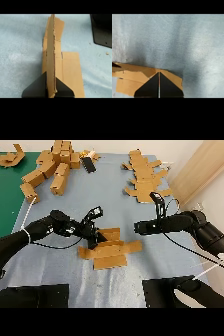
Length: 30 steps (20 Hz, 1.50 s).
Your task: Fold the box.
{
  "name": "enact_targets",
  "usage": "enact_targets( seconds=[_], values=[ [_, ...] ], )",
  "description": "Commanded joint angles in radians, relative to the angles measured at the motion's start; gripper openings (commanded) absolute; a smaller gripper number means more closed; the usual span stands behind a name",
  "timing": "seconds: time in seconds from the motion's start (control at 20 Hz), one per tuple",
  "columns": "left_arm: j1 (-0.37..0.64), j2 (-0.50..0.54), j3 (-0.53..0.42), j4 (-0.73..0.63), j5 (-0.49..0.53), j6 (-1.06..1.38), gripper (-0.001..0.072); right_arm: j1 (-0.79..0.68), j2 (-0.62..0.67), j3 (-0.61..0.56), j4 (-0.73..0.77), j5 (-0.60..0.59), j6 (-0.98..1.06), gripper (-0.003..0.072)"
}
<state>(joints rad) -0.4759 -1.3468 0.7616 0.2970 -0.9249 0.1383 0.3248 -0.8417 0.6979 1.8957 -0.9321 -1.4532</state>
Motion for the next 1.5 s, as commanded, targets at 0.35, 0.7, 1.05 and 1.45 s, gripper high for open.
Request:
enact_targets(
  seconds=[0.35, 0.7, 1.05, 1.45],
  values=[
    [0.002, 0.000, 0.000, 0.011, -0.048, 0.012, 0.0013, 0.001, 0.000, -0.041, -0.006, 0.019, -0.014, 0.0015],
    [-0.005, -0.003, -0.003, 0.049, -0.048, 0.011, 0.0013, 0.001, 0.000, -0.044, -0.006, 0.045, -0.014, 0.0015],
    [-0.035, -0.014, -0.009, 0.086, -0.044, -0.002, 0.0013, 0.001, 0.000, -0.044, -0.006, 0.041, -0.014, 0.0015],
    [0.003, -0.012, -0.008, 0.083, -0.048, -0.027, 0.0013, 0.102, 0.019, -0.045, 0.000, 0.022, -0.120, 0.0002]
  ],
)
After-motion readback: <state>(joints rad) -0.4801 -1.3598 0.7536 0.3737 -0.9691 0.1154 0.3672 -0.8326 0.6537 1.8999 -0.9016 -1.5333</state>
